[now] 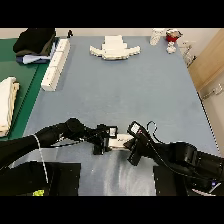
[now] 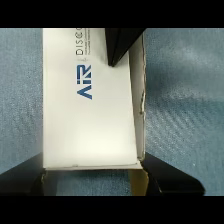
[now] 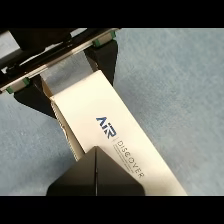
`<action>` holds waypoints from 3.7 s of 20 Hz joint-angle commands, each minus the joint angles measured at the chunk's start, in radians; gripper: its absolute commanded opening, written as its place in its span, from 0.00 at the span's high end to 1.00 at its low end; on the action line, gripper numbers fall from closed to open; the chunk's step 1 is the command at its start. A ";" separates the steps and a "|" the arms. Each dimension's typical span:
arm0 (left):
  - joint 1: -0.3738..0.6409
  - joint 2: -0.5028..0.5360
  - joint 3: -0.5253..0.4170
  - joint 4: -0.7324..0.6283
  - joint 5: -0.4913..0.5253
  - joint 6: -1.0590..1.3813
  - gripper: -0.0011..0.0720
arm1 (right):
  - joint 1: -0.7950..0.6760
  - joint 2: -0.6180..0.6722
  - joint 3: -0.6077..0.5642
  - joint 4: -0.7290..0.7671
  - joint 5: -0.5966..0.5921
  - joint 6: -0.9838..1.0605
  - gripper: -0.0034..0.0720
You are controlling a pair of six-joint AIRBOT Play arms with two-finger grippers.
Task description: Fold the box.
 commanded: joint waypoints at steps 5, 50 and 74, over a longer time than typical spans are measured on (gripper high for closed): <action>0.000 0.000 0.001 0.000 0.000 0.000 0.26 | -0.031 0.000 0.264 -0.090 -0.452 0.013 0.95; 0.532 0.353 0.010 0.390 -0.131 -0.770 0.26 | -0.946 -0.466 0.627 0.148 -0.706 -0.172 0.95; 1.141 -0.101 0.315 0.526 0.012 -0.892 0.26 | -0.946 -0.466 0.628 0.148 -0.706 -0.172 0.95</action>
